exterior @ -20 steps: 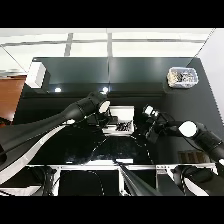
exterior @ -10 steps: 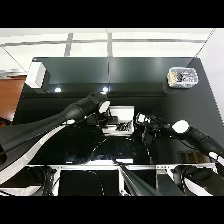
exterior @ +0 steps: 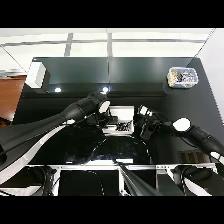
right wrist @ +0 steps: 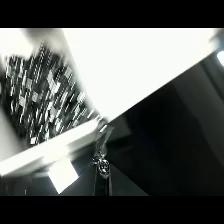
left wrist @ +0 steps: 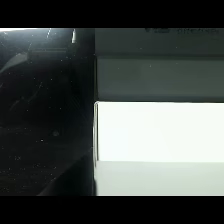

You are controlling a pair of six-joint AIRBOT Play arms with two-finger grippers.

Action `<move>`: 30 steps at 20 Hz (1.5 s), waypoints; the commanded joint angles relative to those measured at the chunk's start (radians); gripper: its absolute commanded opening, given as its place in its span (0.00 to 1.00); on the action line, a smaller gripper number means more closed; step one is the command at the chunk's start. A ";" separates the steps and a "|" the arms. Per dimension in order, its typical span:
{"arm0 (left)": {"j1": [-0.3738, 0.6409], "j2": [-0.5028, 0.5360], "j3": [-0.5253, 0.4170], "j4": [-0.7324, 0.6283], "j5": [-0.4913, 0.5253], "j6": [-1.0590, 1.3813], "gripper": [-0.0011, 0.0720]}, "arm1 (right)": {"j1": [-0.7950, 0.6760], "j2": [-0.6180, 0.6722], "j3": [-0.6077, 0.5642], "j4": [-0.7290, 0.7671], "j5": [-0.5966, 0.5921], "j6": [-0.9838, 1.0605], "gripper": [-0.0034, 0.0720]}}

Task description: Fold the box and place the chain.

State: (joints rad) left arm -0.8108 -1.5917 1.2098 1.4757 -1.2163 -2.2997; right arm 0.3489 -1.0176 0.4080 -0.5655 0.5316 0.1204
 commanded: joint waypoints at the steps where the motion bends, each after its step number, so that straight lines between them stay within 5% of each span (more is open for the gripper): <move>1: -0.001 0.000 0.000 0.000 0.001 0.000 0.06 | -0.001 0.098 0.095 -0.160 0.053 0.332 0.07; 6: -0.001 0.000 0.000 0.000 0.000 0.000 0.06 | 0.000 0.205 0.272 -0.225 0.238 0.684 0.07; 10: -0.001 0.000 0.000 0.000 0.000 0.000 0.06 | 0.025 0.188 0.272 -0.134 0.275 0.829 0.07; 11: 0.000 0.000 0.000 0.000 0.000 0.000 0.06 | 0.039 0.179 0.267 -0.135 0.274 0.850 0.15; 12: 0.000 0.000 0.000 0.000 0.000 0.000 0.06 | 0.047 0.172 0.264 -0.150 0.275 0.853 0.46; 13: 0.000 0.000 0.000 0.000 0.000 0.000 0.06 | 0.044 0.173 0.265 -0.191 0.278 0.861 0.49; 18: 0.006 0.000 0.000 -0.037 0.015 -0.001 0.06 | -0.106 0.191 0.266 -0.409 0.351 0.878 0.49; 23: 0.007 0.002 0.001 -0.027 0.029 -0.007 0.06 | -0.185 0.191 0.266 -0.408 0.410 0.879 0.48; 24: 0.007 0.008 0.001 -0.027 0.029 -0.019 0.13 | -0.185 0.191 0.266 -0.408 0.410 0.879 0.48; 26: 0.003 0.038 0.001 -0.013 0.034 -0.024 0.74 | -0.185 0.191 0.266 -0.417 0.410 0.878 0.48; 30: -0.005 0.184 -0.004 0.086 -0.028 0.111 0.76 | -0.185 0.191 0.266 -0.442 0.398 0.879 0.48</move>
State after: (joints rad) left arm -0.8108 -1.4940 1.2083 1.4925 -1.2022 -2.2807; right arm 0.1673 -0.8268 0.6735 -0.9897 0.9321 0.9970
